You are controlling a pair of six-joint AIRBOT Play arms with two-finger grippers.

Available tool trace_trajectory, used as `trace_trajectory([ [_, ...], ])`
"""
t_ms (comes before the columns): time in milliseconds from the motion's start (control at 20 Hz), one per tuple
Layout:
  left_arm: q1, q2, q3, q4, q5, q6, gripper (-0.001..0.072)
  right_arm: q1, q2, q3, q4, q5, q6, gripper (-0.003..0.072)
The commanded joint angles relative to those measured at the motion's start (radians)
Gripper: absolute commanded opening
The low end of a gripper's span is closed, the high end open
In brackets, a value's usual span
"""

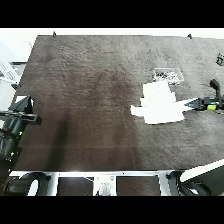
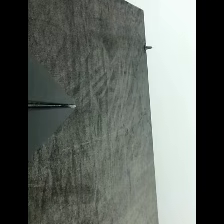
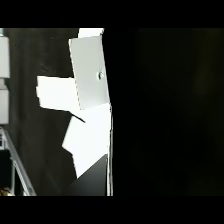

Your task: Fold the box and place the chain.

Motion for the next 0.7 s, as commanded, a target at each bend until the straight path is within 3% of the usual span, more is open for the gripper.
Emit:
trace_trajectory([
  [0, 0.001, 0.0, 0.0, 0.0, 0.001, 0.0, 0.0023, 0.136, 0.171, -0.292, 0.185, -0.162, -0.073, 0.0011],
  [200, 0.001, 0.0, 0.0, 0.0, 0.0, 0.0, 0.0023, 0.435, 0.331, -0.551, 0.344, -0.383, -0.072, 0.0011],
  [400, 0.001, 0.0, 0.0, 0.0, 0.0, 0.0, 0.0023, 0.678, 0.362, -0.566, 0.43, -0.731, -0.036, 0.001],
  [650, 0.001, 0.0, 0.0, 0.0, 0.0, 0.0, 0.0023, 0.765, 0.359, -0.552, 0.431, -0.872, -0.03, 0.001],
])
